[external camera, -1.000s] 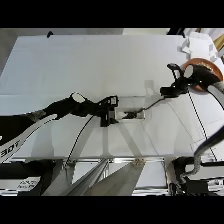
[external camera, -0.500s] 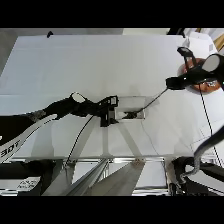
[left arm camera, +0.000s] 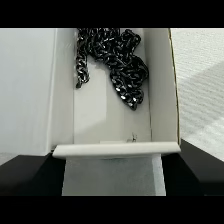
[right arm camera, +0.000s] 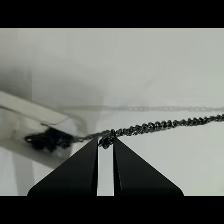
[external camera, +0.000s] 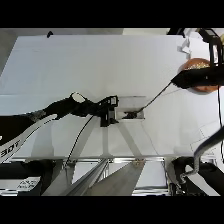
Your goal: Fold the box and place the chain.
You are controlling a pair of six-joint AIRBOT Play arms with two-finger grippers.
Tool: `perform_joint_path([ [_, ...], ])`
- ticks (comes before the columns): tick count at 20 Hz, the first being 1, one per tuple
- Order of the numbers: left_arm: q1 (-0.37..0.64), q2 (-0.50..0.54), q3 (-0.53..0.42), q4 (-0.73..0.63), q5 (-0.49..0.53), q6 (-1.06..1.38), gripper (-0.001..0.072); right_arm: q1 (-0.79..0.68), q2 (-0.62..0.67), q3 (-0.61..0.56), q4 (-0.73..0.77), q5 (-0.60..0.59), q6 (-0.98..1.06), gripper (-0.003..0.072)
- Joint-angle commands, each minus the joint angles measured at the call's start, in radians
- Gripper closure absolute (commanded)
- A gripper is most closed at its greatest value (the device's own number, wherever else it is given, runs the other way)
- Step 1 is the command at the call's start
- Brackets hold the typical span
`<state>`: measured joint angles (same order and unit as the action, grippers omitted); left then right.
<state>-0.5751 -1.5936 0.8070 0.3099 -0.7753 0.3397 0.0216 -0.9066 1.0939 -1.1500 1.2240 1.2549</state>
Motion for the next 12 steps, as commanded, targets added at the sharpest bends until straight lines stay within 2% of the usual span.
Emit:
perform_joint_path([
  [1,0.0,0.0,0.0,0.0,0.0,0.0,0.0624,0.074,0.083,-0.002,0.037,0.023,-0.024,0.0672],
  [7,0.0,0.0,0.0,0.0,0.0,0.0,0.0624,0.29,0.098,-0.011,0.035,0.001,-0.026,0.0671],
  [12,0.0,0.0,0.0,0.0,0.001,0.0,0.0624,0.409,0.097,-0.086,0.023,-0.144,-0.025,0.0671],
])
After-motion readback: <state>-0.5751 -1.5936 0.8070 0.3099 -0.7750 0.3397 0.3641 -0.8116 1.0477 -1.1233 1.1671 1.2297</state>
